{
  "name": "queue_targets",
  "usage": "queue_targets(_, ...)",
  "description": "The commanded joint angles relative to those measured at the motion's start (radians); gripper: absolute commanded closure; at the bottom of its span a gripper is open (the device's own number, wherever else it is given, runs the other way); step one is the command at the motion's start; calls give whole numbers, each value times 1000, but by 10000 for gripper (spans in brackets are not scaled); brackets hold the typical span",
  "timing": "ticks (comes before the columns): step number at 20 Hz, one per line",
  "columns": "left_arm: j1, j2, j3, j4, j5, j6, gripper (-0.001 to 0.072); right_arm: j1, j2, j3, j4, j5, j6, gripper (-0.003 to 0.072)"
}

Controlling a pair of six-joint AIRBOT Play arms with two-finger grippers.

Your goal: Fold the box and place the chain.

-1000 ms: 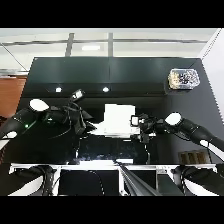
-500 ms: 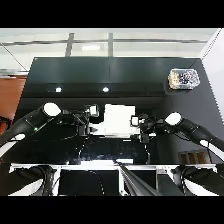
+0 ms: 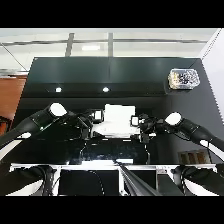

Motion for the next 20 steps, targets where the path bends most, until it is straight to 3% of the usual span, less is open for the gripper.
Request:
queue_targets(1,-16,-2,3,21,4,-4,274,0,-1,0,0,0,1,217)
queue_targets(2,-16,-2,3,31,5,-10,342,0,-1,0,0,0,1,217)
queue_targets(5,-16,-2,3,30,6,-12,362,0,-1,0,0,0,1,216)
queue_targets(8,-16,-3,3,19,10,-13,536,0,-1,0,0,0,0,217)
queue_targets(11,-18,-14,3,-30,13,-13,536,0,-1,0,0,0,1,216)
queue_targets(17,-25,-74,3,-267,57,-9,536,0,-1,0,0,0,1,216)
queue_targets(20,-48,-93,3,-274,49,-9,536,0,-1,0,0,0,1,217)
